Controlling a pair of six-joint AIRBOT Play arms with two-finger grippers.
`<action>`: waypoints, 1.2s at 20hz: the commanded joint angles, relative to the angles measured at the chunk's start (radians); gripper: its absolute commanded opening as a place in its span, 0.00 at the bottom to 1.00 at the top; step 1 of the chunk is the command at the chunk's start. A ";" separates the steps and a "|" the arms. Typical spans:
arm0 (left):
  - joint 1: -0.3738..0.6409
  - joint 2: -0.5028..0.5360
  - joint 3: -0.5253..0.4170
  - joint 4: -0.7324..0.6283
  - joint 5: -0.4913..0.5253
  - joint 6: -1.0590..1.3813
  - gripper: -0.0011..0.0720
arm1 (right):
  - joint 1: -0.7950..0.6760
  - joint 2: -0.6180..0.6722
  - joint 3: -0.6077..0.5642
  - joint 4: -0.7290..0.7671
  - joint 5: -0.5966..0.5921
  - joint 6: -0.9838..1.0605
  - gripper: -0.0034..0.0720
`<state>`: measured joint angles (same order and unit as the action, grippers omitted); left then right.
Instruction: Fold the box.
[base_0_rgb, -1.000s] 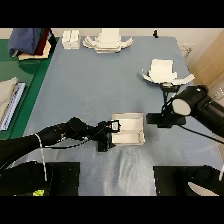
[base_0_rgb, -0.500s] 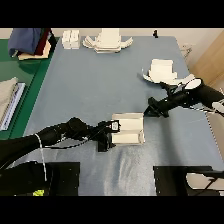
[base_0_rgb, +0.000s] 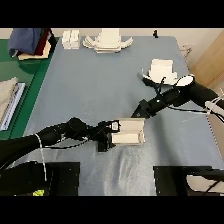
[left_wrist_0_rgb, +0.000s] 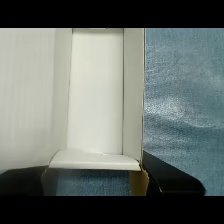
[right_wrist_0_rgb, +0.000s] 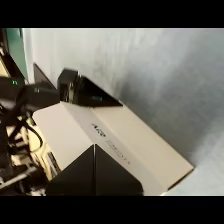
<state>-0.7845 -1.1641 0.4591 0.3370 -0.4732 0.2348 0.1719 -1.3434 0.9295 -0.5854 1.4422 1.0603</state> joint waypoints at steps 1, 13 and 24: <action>0.000 0.000 0.000 0.000 0.000 0.000 0.73 | 0.100 0.102 -0.056 -0.108 -0.022 -0.021 0.05; 0.000 0.000 0.000 0.000 0.000 0.000 0.73 | 0.278 0.337 -0.310 -0.297 -0.396 -0.113 0.05; 0.000 0.000 0.000 0.000 0.000 0.000 0.73 | 0.540 0.563 -0.317 -0.452 -0.587 -0.309 0.05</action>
<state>-0.7845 -1.1641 0.4591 0.3367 -0.4736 0.2348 0.6460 -0.8085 0.6170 -0.9443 0.9543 0.8017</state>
